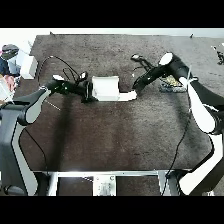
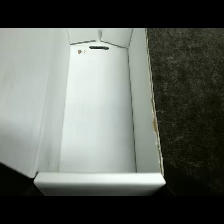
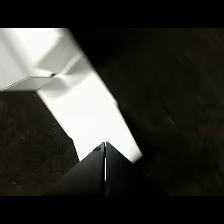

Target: Fold the box and place the chain.

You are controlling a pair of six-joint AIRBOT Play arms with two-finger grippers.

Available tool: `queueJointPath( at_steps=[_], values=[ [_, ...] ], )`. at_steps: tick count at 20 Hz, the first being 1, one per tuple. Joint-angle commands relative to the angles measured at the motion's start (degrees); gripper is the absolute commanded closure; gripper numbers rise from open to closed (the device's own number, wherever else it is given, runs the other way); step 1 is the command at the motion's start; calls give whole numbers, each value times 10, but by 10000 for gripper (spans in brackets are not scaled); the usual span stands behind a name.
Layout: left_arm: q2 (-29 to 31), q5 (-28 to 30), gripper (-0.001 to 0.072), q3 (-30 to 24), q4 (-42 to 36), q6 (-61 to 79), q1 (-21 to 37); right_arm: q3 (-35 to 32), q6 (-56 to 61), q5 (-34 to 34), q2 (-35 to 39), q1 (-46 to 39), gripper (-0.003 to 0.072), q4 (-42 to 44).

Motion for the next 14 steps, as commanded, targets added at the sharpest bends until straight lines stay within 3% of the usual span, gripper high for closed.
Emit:
queueJointPath(
  at_steps=[1, 6, 14],
  values=[
    [0, 0, 301, 0, 0, 0, 0, -6, 166, 22, 7, -50, 678, 18],
    [0, 0, 301, 0, 0, 0, 0, -71, 195, -3, 7, -89, 679, 95],
    [0, 0, 301, 0, 0, 0, 0, -185, 189, -100, 5, -56, 678, 144]
  ],
)
